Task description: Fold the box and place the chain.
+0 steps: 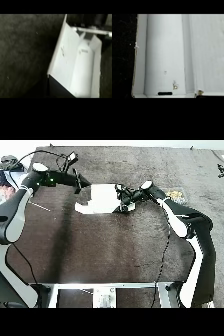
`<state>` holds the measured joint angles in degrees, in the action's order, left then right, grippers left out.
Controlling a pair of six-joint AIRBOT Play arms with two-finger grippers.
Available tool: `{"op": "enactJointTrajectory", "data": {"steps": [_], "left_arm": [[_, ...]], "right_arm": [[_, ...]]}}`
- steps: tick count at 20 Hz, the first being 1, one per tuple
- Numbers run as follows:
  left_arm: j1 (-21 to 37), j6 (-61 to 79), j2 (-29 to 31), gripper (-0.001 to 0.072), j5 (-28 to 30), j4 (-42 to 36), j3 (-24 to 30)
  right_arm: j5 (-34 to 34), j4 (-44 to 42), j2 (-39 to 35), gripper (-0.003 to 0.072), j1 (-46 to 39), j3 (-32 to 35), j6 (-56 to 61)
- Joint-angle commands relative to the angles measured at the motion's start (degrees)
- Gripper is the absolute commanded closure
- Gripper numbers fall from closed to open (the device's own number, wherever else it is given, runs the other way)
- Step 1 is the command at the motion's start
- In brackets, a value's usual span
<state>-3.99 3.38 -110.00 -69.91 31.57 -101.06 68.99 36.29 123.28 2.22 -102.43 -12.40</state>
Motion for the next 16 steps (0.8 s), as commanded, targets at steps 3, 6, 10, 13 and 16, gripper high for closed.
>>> {"op": "enactJointTrajectory", "data": {"steps": [3,6,10,13,16], "left_arm": [[-1.5,0.6,0.6,0.0106,-6.4,19.5,2.3],[-3.2,1.7,0.5,0.0034,-0.9,23.0,6.5],[-5.9,3.8,0.4,0.0034,4.3,23.0,9.7],[-6.9,2.6,-0.3,0.0036,7.1,23.6,10.1],[-6.9,2.6,-0.6,0.0035,7.3,23.3,10.1]], "right_arm": [[0.0,-0.1,0.0,0.026,0.0,0.0,0.0],[0.1,-0.1,0.0,0.0259,0.0,0.0,0.0],[0.0,-0.1,0.0,0.026,0.0,0.0,0.0],[0.0,-0.1,0.0,0.026,0.0,0.0,0.0],[0.0,-0.1,0.0,0.026,0.0,0.0,0.0]]}}
